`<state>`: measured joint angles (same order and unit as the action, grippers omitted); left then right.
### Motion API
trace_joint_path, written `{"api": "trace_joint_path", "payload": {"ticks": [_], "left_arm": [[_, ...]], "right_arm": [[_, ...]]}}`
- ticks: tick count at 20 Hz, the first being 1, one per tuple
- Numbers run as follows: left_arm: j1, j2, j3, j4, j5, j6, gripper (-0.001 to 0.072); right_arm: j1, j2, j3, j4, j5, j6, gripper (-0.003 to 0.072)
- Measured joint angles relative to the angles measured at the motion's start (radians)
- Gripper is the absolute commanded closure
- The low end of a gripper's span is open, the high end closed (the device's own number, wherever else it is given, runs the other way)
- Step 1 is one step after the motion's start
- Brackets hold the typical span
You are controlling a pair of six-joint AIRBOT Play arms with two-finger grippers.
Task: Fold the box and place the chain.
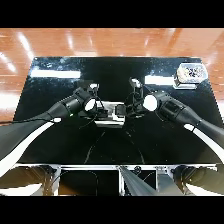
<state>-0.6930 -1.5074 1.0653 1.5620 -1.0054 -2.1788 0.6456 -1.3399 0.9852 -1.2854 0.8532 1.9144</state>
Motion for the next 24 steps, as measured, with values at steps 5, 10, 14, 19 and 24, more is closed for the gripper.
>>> {"api": "trace_joint_path", "payload": {"ticks": [5,10,14,19,24], "left_arm": [[0.000,0.000,0.000,0.000,0.000,0.000,0.0689],[0.000,0.000,0.000,0.000,0.000,0.000,0.0689],[0.000,0.000,0.000,0.000,0.001,0.000,0.0689],[0.000,0.000,0.000,0.000,0.003,0.000,0.0689],[0.000,0.000,0.000,0.000,0.005,0.000,0.0689]], "right_arm": [[0.042,0.000,0.005,-0.113,0.012,0.072,0.0212],[0.052,0.000,0.009,-0.195,0.015,0.095,0.0213],[0.063,-0.010,0.024,-0.222,0.023,0.126,0.0213],[0.095,-0.086,0.108,-0.270,0.110,0.186,0.0213],[0.109,-0.145,0.140,-0.296,0.169,0.248,0.0213]]}}
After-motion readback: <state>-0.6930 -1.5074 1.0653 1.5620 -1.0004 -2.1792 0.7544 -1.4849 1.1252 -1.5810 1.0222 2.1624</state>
